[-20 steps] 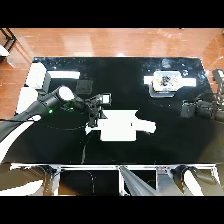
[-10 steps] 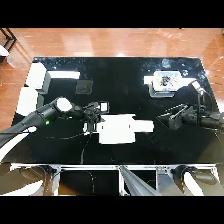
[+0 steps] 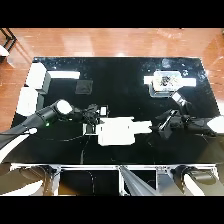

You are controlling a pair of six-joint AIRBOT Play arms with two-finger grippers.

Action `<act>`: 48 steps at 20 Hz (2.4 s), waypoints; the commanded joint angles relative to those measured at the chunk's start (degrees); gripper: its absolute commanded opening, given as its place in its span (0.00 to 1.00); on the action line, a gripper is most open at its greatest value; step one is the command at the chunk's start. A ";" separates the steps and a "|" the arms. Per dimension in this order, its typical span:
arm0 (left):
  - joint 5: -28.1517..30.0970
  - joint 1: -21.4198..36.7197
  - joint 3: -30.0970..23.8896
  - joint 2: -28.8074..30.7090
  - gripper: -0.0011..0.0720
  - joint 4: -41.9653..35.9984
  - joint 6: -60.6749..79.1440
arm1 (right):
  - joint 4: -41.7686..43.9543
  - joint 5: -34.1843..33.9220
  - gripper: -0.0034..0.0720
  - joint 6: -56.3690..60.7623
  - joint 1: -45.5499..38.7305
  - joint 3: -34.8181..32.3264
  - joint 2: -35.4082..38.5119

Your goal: Fold the box and place the chain.

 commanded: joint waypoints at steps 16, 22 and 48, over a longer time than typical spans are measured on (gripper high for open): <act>-0.07 0.22 -0.24 -2.86 0.04 2.19 0.70 | -6.03 -10.08 0.98 -6.47 14.25 -4.63 -2.84; -0.07 0.22 -0.24 -3.91 0.04 1.79 0.68 | -6.84 -11.76 0.98 -7.69 20.83 -4.66 -6.45; -0.07 0.22 -0.17 -3.89 0.04 1.75 0.70 | 2.54 -31.87 0.98 -4.50 38.10 -3.78 -12.44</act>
